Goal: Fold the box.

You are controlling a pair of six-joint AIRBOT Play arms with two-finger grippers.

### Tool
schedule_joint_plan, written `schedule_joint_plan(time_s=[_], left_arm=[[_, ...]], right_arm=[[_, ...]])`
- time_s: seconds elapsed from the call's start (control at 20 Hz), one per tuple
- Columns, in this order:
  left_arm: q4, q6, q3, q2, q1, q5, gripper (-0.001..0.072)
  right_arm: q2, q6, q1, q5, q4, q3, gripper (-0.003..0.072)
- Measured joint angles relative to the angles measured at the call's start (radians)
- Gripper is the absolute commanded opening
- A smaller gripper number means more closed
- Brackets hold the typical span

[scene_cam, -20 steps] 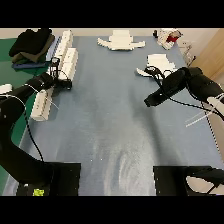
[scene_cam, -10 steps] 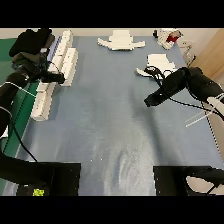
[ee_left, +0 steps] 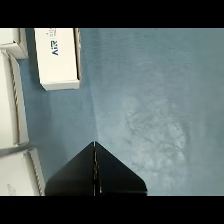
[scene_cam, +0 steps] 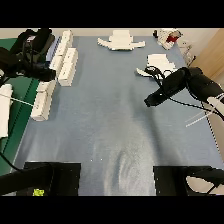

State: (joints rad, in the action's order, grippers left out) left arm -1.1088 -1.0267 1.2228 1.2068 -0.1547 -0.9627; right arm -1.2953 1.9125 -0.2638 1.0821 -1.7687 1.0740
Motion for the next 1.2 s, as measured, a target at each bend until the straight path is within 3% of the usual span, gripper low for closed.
schedule_joint_plan(time_s=[0.15,0.3,0.45,0.7,1.2], left_arm=[[0.000,-0.061,-0.030,-0.095,0.035,-0.111,0.0009],[0.002,-0.120,-0.134,-0.203,0.119,-0.148,0.0010],[0.002,-0.178,-0.286,-0.290,0.238,-0.115,0.0013],[0.002,-0.231,-0.481,-0.336,0.386,-0.006,0.0014],[0.011,-0.246,-0.542,-0.346,0.436,0.037,0.0014]], right_arm=[[0.000,0.000,0.000,0.000,0.000,0.000,0.0003],[0.000,0.000,0.000,0.000,0.000,0.000,0.0003],[0.000,0.000,0.000,0.000,0.000,0.000,0.0003],[0.000,0.000,0.000,0.000,0.000,0.000,0.0003],[0.000,0.000,0.000,0.000,0.000,0.000,0.0003]])
